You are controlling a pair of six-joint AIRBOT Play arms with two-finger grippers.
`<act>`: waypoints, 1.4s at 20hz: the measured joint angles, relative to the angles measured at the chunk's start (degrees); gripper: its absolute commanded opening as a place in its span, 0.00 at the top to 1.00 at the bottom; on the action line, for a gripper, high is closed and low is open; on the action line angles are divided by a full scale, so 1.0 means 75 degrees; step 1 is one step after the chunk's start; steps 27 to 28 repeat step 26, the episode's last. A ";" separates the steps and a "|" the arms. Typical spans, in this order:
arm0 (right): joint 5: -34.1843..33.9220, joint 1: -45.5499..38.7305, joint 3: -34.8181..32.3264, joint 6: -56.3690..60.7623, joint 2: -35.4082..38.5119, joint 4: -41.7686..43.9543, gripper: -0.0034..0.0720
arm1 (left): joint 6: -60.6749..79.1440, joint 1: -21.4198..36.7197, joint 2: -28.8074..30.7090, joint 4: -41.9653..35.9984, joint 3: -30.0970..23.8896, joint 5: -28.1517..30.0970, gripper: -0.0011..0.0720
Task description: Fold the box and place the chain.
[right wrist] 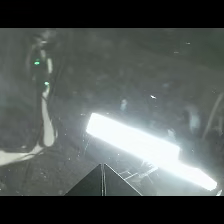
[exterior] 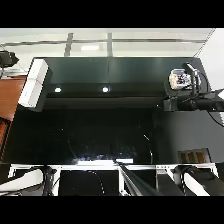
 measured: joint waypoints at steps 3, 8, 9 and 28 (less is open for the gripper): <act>-0.0889 0.0510 -0.0233 -0.0367 0.0000 -0.0128 0.93 | -0.0210 -0.0801 0.1309 -0.0224 -0.1268 -0.0146 0.95; -0.3800 0.0883 -0.1137 -0.0568 -0.0017 -0.0711 0.93 | -0.0323 -0.2072 0.4036 -0.0149 -0.4969 0.1731 0.95; -0.4156 0.0903 -0.1253 -0.0589 -0.0017 -0.0813 0.93 | -0.0335 -0.2177 0.4430 -0.0035 -0.5534 0.1988 0.95; -0.5199 0.0965 -0.1536 -0.0638 -0.0015 -0.1131 0.93 | -0.0370 -0.2430 0.5557 0.0291 -0.6997 0.2739 0.95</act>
